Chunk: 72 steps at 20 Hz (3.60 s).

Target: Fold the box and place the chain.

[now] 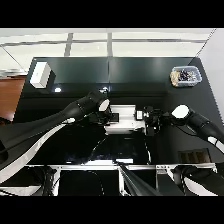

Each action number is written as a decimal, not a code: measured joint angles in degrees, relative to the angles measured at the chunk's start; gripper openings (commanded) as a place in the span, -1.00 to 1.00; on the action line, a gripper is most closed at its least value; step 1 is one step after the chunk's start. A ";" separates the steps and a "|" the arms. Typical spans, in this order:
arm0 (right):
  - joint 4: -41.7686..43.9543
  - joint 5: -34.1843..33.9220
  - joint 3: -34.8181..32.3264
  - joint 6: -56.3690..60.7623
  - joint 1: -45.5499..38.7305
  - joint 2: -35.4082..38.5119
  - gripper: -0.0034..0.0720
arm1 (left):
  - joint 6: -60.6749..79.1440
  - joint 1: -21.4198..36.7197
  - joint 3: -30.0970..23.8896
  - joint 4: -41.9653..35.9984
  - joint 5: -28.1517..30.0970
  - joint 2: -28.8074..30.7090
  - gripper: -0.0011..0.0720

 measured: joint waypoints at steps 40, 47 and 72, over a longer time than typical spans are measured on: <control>-0.57 3.56 0.00 8.33 -3.02 0.35 0.16 | 0.42 0.00 0.00 1.01 -0.13 0.00 -0.90; 3.76 2.38 0.00 2.10 0.79 -2.97 -0.45 | 0.83 0.00 0.00 1.07 -0.20 0.00 -0.90; 13.99 -4.55 0.00 1.95 3.78 -5.22 -0.30 | 0.81 0.02 0.00 1.44 -0.15 0.00 -0.90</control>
